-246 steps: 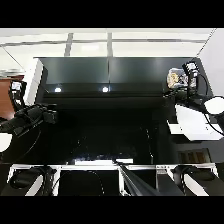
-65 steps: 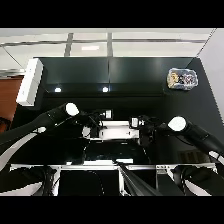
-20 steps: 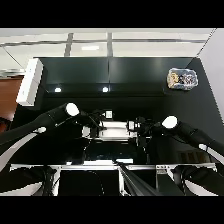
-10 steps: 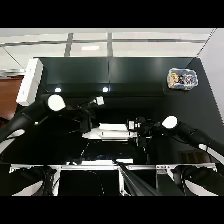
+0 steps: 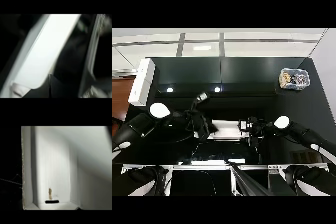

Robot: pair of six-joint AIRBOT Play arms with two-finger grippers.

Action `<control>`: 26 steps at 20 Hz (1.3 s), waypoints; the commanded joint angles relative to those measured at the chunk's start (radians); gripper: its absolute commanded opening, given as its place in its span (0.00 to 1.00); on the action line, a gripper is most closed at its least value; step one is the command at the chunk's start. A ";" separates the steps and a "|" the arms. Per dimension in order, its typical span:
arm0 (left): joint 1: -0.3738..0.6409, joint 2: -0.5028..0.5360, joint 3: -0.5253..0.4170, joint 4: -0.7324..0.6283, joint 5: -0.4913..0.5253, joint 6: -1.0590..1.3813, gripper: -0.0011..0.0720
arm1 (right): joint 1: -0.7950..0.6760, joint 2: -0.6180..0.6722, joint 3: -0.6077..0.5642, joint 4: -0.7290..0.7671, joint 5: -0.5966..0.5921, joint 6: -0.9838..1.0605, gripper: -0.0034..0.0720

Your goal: Fold the box and place the chain.

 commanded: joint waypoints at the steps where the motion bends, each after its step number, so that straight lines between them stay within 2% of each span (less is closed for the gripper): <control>1: -0.005 0.002 -0.051 -0.267 0.323 0.153 0.05 | 0.000 -0.001 0.000 0.000 0.001 0.000 0.60; 3: -0.015 -0.013 -0.051 -0.152 0.377 0.150 0.05 | 0.000 -0.001 0.000 0.000 0.001 0.000 0.60; 7: -0.032 -0.116 -0.031 0.039 0.308 0.038 0.05 | 0.000 -0.001 0.000 0.000 0.000 0.000 0.60; 11: -0.055 -0.203 0.011 0.057 0.285 0.037 0.05 | 0.000 -0.001 0.000 0.000 0.000 0.000 0.60; 14: -0.055 -0.232 0.036 0.058 0.244 0.038 0.05 | 0.000 -0.001 0.000 0.000 0.000 0.000 0.60; 16: -0.041 -0.215 0.080 0.133 0.198 0.036 0.05 | 0.000 -0.001 0.000 0.000 0.000 0.000 0.60; 18: -0.002 -0.160 0.142 0.254 0.098 -0.044 0.05 | 0.000 -0.001 0.000 0.000 0.000 0.000 0.60; 20: 0.066 -0.071 0.154 0.331 -0.017 -0.129 0.05 | 0.000 -0.001 0.000 0.000 0.000 0.000 0.60; 22: 0.178 0.010 0.097 0.319 -0.127 -0.115 0.05 | 0.000 -0.001 0.000 0.000 0.000 0.000 0.60; 24: 0.294 0.069 0.001 0.209 -0.177 -0.082 0.05 | 0.000 -0.001 0.000 0.000 0.000 0.000 0.60; 26: 0.330 0.089 -0.081 0.095 -0.216 0.093 0.07 | 0.000 -0.001 0.000 0.000 0.000 0.000 0.60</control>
